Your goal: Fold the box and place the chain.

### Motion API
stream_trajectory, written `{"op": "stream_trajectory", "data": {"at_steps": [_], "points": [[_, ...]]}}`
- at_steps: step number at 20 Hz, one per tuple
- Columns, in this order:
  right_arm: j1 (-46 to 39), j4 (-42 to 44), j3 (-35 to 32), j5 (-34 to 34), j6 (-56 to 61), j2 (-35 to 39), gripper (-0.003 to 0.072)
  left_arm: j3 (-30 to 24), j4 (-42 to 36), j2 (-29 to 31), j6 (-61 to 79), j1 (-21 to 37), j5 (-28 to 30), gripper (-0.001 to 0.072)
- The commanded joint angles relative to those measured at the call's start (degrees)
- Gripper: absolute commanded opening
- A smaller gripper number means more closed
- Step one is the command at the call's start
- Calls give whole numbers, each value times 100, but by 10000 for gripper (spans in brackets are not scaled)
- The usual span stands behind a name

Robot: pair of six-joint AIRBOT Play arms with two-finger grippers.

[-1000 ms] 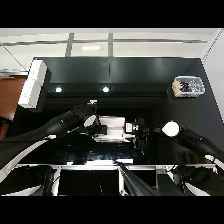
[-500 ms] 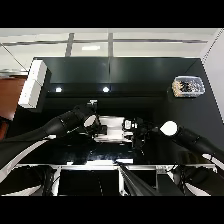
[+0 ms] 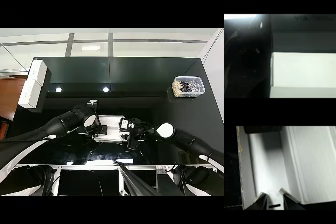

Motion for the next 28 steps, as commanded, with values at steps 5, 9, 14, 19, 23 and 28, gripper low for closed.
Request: {"op": "stream_trajectory", "data": {"at_steps": [5, 9, 14, 19, 23, 28], "points": [[22, 181, 2, -59, 2, -125, 389, -2, -22, -4, 15, 2, -39, 33], [22, 164, 2, -140, 42, -125, 463, -2, -22, -4, 15, 2, -44, 33], [-157, -96, 4, -282, 708, 83, 26, -2, -22, -4, 15, 2, -70, 33], [-1700, -1003, 4, 623, 4391, 1104, 25, -2, -17, -4, 15, 2, -50, 32], [-3512, -1655, -17, 2085, 6990, 1572, 25, -2, -17, -4, 15, 2, -39, 32], [-3842, -1858, -778, 2319, 8448, 1130, 25, -2, -4, -4, 35, 2, 2, 32]]}}
